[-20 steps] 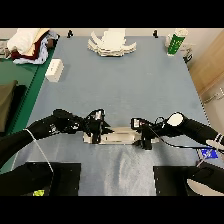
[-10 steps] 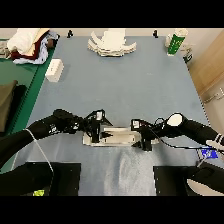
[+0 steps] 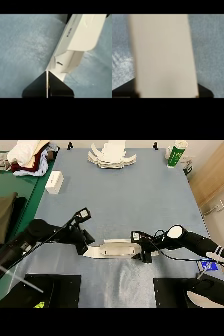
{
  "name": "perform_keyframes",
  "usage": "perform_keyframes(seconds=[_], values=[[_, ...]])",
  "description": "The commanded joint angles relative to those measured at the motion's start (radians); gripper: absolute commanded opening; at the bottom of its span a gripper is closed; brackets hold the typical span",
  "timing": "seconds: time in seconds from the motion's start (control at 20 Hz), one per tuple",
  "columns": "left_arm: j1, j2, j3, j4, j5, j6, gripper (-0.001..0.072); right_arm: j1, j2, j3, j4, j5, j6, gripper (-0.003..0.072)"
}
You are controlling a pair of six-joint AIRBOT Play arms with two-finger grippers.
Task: Fold the box.
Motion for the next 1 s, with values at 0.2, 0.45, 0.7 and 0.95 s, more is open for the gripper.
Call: perform_keyframes(seconds=[0.2,0.45,0.7,0.95], values=[[-0.209,0.074,0.009,-0.138,-0.024,-0.807,0.0014,0.0,0.0,0.001,-0.001,-0.001,0.0,0.0452],[-0.284,-0.241,0.114,-0.383,0.158,-0.719,0.0015,0.0,0.0,0.001,-0.001,-0.002,0.0,0.0453],[-0.116,-0.456,0.188,-0.378,0.125,-0.748,0.0015,0.0,0.0,0.001,-0.001,-0.002,0.0,0.0452],[-0.126,-0.617,0.188,-0.382,0.087,-0.776,0.0015,0.0,0.0,0.001,-0.001,-0.001,0.0,0.0452]])
